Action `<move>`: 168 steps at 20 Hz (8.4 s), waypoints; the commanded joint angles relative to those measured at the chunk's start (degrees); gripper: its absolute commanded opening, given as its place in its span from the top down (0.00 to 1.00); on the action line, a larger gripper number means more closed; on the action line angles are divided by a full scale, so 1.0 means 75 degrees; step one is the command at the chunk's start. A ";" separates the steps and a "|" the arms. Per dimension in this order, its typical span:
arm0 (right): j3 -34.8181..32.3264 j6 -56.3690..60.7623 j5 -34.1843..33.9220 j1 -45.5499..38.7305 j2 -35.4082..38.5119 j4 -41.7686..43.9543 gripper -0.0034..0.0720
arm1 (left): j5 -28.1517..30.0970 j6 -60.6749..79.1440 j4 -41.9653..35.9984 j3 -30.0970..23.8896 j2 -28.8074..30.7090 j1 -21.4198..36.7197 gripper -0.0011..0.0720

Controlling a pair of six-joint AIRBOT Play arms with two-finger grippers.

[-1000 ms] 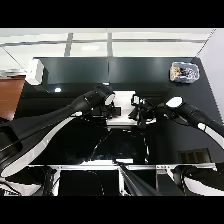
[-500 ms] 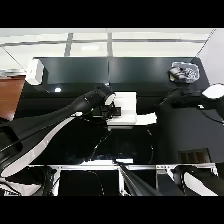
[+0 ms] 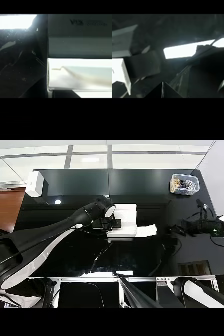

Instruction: Fold the box and place the chain.

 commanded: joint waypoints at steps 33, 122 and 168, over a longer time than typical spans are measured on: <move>0.0574 -0.1090 -0.0289 0.2888 -0.1343 0.1842 0.93 | 0.0017 0.0006 0.0003 0.0000 -0.0006 0.0009 0.95; 0.3809 0.7431 0.0370 0.7662 -0.2672 -0.4663 0.57 | 0.0160 0.0009 0.0003 0.0000 -0.0006 0.0009 0.95; 0.8183 0.6289 -0.0565 0.1553 -0.4785 -0.4896 0.02 | 0.0114 0.0009 0.0003 0.0000 -0.0006 0.0009 0.95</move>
